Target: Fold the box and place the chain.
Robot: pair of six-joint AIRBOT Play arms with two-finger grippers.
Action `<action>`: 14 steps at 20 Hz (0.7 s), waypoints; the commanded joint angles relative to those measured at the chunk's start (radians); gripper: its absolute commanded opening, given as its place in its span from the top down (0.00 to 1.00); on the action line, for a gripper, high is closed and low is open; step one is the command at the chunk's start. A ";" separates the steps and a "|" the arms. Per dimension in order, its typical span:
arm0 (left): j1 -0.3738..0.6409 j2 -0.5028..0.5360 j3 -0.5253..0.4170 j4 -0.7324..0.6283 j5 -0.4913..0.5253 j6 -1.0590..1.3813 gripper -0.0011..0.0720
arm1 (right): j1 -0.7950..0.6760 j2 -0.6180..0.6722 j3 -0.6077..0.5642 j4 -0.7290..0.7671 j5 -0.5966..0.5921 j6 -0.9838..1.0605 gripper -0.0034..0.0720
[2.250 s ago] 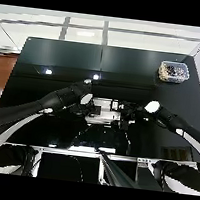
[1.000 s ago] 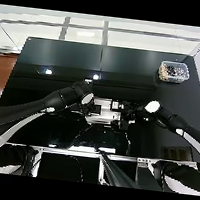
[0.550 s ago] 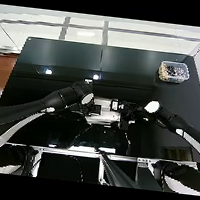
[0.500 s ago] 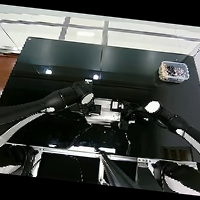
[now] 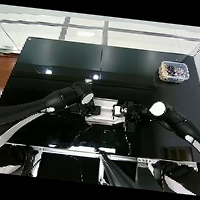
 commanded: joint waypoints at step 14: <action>0.001 -0.001 0.000 0.001 0.008 0.000 0.95 | 0.010 -0.055 0.000 0.250 -0.001 0.021 0.78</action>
